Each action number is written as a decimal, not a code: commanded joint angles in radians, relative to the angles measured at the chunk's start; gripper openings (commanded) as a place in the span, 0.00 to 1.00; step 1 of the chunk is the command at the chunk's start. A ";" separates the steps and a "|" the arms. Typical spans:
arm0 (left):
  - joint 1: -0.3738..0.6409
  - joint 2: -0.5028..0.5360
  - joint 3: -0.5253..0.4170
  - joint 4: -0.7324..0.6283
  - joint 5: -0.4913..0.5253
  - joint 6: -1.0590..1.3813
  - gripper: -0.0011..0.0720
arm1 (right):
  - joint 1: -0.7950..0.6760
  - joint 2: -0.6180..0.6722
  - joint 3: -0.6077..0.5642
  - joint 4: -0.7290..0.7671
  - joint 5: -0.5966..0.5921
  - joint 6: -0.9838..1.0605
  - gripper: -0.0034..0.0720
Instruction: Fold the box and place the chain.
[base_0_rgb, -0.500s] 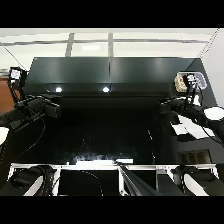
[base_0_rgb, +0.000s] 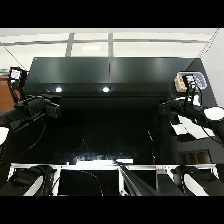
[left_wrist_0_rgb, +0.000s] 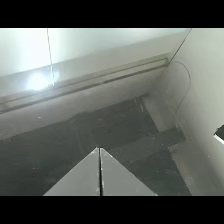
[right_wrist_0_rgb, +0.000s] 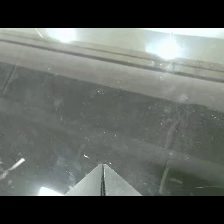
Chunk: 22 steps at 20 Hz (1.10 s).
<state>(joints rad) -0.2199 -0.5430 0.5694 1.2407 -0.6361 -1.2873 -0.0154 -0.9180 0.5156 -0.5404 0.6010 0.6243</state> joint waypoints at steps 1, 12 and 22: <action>-0.001 0.001 0.000 0.000 0.000 0.000 0.05 | 0.001 0.001 -0.001 0.036 -0.003 0.000 0.05; -0.001 -0.001 0.000 -0.027 0.148 0.000 0.06 | 0.001 0.001 -0.001 0.192 -0.022 0.000 0.05; 0.000 -0.010 0.000 -0.025 0.281 0.001 0.42 | -0.150 -0.153 0.412 -0.410 -0.115 0.314 0.37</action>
<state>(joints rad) -0.2199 -0.5495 0.5694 1.1999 -0.3954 -1.2881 -0.0978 -1.0050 0.7498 -0.5549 0.4496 0.7238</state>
